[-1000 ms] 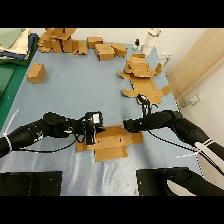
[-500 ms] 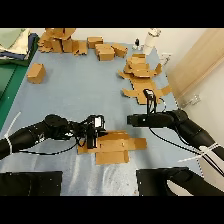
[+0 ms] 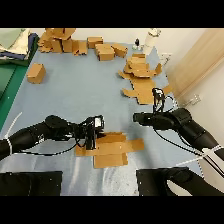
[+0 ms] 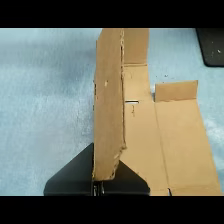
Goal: Fold the box.
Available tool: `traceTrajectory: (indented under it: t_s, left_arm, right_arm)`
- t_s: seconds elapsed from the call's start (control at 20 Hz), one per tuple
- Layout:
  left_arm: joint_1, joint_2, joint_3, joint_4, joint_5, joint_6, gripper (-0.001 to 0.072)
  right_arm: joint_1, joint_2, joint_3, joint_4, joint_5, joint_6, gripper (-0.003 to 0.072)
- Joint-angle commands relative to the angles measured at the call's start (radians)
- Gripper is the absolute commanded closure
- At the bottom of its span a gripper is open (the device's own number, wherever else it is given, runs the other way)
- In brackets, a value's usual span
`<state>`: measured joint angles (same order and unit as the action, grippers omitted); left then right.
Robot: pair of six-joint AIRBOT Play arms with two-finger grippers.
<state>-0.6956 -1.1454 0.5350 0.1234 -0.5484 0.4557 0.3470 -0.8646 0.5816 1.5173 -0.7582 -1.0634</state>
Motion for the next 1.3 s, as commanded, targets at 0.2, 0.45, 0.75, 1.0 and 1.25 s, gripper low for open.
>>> traceTrajectory:
  t_s: [0.2, 0.45, 0.75, 1.0, 1.25]
  left_arm:
    - [-0.062, 0.0, -0.008, 0.037, 0.013, -0.057, 0.0699]
    - [-0.063, 0.003, -0.008, 0.142, -0.046, -0.15, 0.0699]
    - [-0.053, 0.061, -0.008, 0.24, -0.062, -0.267, 0.0699]
    - [-0.051, 0.061, -0.008, 0.241, -0.063, -0.284, 0.0699]
    - [-0.051, 0.06, -0.008, 0.252, -0.061, -0.333, 0.0698]
  right_arm:
    - [0.0, 0.002, 0.001, -0.021, 0.012, 0.02, 0.0682]
    - [0.0, 0.002, 0.001, -0.021, 0.012, 0.02, 0.0682]
    - [0.0, 0.002, 0.001, -0.013, 0.011, 0.019, 0.0682]
    - [0.0, 0.0, 0.001, -0.003, 0.008, 0.015, 0.0682]
    - [0.0, 0.0, 0.001, -0.003, 0.008, 0.006, 0.0682]
